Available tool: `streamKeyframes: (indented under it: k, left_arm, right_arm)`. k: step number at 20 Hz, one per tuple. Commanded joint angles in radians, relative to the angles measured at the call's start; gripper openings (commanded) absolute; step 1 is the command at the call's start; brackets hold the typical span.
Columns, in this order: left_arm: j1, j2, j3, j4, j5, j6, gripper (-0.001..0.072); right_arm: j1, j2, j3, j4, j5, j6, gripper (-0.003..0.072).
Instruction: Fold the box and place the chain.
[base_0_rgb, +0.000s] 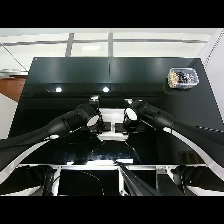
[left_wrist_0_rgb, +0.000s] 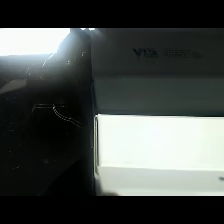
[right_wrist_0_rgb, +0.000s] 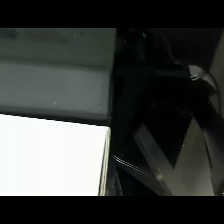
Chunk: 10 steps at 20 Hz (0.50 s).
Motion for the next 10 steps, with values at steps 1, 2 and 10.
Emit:
streamKeyframes:
  k: [1, 2, 10]
  left_arm:
    - [0.001, 0.000, 0.001, 0.001, 0.000, 0.002, 0.0032]
    - [0.001, 0.000, 0.001, 0.001, 0.000, 0.002, 0.0032]
    - [0.001, 0.000, 0.001, 0.001, 0.000, 0.002, 0.0032]
  right_arm:
    - [0.000, 0.000, 0.005, 0.004, -0.001, 0.004, 0.0209]
    - [0.000, 0.000, 0.005, 0.004, 0.003, 0.004, 0.0209]
    - [0.001, 0.000, 0.005, 0.001, 0.001, 0.003, 0.0031]
